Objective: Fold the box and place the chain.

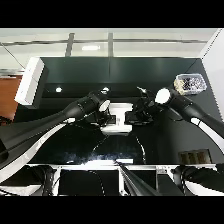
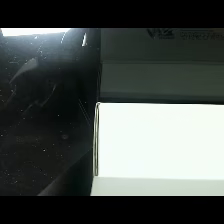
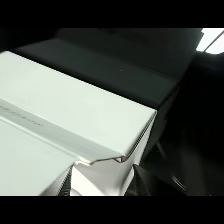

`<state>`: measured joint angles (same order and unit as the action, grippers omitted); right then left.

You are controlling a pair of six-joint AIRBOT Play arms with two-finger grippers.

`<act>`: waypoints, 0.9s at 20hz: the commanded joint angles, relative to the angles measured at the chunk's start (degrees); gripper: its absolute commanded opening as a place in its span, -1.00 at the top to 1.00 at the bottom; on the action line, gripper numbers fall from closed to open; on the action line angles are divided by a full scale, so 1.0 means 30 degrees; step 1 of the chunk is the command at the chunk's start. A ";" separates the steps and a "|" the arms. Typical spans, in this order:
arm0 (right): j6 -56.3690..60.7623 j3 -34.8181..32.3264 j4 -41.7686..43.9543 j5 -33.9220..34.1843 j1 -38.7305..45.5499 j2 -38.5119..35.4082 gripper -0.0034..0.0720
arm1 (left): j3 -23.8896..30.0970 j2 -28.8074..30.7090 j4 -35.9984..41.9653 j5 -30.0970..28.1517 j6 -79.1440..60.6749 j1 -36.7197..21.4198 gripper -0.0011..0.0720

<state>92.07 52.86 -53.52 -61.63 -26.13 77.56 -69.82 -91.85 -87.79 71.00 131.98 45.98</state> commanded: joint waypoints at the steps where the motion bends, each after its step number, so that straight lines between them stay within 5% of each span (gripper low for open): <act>1: 0.3089 0.0321 -0.3417 0.0066 -0.1268 -0.0015 -0.19 | -0.0007 0.0015 0.0000 -0.0007 0.0000 -0.0007 0.89; 5: 0.6251 0.0794 -0.6732 0.0131 -0.2565 -0.0007 -0.19 | -0.0007 0.0015 0.0000 -0.0007 0.0000 -0.0007 0.89; 7: 0.6863 0.1049 -0.7213 0.0634 -0.2980 0.0022 0.10 | -0.0007 0.0015 0.0000 -0.0007 0.0000 -0.0007 0.89; 18: 1.1074 0.2390 -0.8990 -0.0634 -0.4590 0.1494 0.10 | -0.0007 0.0015 0.0000 0.0007 0.0000 -0.0007 0.89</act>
<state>122.02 59.24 -78.89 -62.15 -38.83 81.03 -69.82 -91.85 -87.77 70.96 131.98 45.98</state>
